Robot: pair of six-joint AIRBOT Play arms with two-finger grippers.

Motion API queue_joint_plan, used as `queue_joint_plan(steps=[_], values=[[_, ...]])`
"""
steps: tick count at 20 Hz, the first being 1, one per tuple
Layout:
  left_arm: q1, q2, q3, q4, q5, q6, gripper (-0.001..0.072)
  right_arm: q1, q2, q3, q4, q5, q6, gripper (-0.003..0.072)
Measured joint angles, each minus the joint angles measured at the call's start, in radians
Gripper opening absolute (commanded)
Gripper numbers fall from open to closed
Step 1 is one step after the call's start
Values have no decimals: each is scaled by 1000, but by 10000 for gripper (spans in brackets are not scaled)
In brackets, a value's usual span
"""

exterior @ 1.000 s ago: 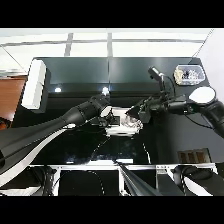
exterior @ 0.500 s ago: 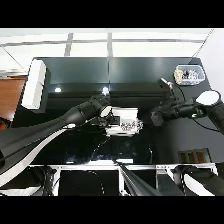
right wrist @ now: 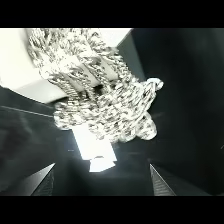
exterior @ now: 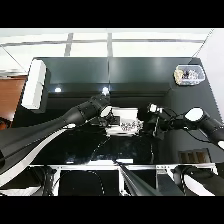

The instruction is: Fold the box and place the chain.

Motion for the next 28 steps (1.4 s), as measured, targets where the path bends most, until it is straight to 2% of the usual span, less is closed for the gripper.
queue_joint_plan(steps=[6,17,18,20,21,24,28], values=[[0,0,0,0,0,0,29,27,-89,-8,80,-77,-258,711],[0,0,0,0,0,0,29,66,-158,35,166,-153,-332,703],[0,0,0,0,0,0,29,70,-161,37,172,-155,-334,628],[0,0,0,0,0,0,29,77,-166,37,182,-144,-326,192],[0,0,0,0,0,0,29,80,-168,37,183,-146,-318,25],[0,0,0,0,0,0,29,82,-170,40,189,-147,-275,21],[0,0,0,0,0,0,29,77,-136,41,143,-149,-86,19]])
